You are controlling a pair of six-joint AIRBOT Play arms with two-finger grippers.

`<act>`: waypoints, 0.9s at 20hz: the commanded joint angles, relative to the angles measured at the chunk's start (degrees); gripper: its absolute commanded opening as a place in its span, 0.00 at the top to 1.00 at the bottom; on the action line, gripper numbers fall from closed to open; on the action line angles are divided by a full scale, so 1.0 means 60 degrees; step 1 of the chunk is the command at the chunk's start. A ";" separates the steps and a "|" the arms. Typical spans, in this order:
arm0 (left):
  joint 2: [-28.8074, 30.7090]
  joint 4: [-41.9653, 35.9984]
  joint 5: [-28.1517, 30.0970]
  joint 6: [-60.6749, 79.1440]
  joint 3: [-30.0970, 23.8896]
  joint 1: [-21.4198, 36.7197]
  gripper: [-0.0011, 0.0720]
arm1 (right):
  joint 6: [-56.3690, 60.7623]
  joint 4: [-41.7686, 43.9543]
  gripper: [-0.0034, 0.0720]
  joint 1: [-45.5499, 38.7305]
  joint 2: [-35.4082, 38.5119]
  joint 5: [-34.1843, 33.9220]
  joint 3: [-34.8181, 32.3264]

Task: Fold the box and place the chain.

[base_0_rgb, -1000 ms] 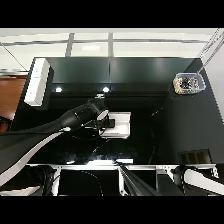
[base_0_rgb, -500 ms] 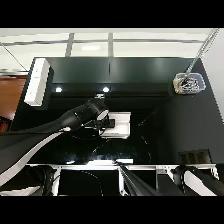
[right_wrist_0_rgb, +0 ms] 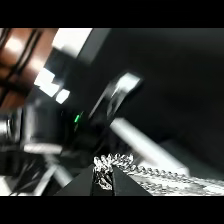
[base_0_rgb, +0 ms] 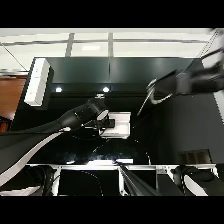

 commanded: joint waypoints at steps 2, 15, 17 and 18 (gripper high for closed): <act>0.0000 0.0004 0.0022 -0.0004 -0.0004 0.0007 0.94 | -0.0703 0.1344 0.94 0.1111 0.0062 -0.0984 -0.2426; 0.0000 0.0000 0.0004 0.0000 -0.0004 0.0007 0.94 | -0.0444 0.1552 0.94 0.2696 -0.0616 -0.3435 -0.3916; 0.0000 0.0000 0.0007 0.0000 -0.0004 0.0007 0.94 | -0.0448 0.1333 0.94 0.2696 -0.0900 -0.3461 -0.3916; 0.0000 0.0000 0.0007 -0.0004 -0.0004 0.0007 0.94 | -0.0444 0.1100 0.94 0.2696 -0.0991 -0.3432 -0.3916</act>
